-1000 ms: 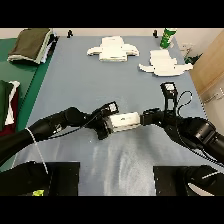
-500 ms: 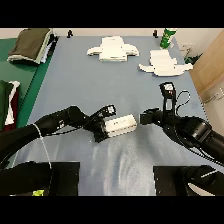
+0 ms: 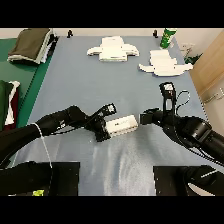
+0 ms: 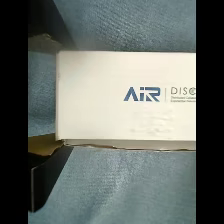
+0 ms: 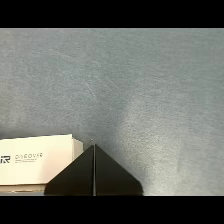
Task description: Fold the box.
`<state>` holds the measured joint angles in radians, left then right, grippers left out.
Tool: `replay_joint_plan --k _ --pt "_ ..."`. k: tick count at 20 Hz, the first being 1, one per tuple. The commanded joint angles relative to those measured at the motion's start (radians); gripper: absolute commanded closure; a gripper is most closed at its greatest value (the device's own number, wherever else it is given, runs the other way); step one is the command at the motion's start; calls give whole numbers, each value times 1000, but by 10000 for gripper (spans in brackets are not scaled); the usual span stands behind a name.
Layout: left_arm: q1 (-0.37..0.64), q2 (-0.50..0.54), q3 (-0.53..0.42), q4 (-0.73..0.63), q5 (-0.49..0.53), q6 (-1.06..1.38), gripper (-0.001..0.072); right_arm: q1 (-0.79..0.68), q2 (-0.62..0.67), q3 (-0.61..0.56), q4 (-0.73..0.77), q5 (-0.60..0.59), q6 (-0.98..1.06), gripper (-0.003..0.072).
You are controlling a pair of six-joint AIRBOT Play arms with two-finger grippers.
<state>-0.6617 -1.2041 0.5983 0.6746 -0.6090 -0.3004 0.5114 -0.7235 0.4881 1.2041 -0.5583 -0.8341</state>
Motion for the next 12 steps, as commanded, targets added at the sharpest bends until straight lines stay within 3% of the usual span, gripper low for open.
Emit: replay_joint_plan --k 1,12 --pt "0 0 1 -5 19 0 -11 -1 0 1 0 0 0 677" --pt "-98 -29 4 21 113 75 -11 -1 0 1 7 0 0 677"
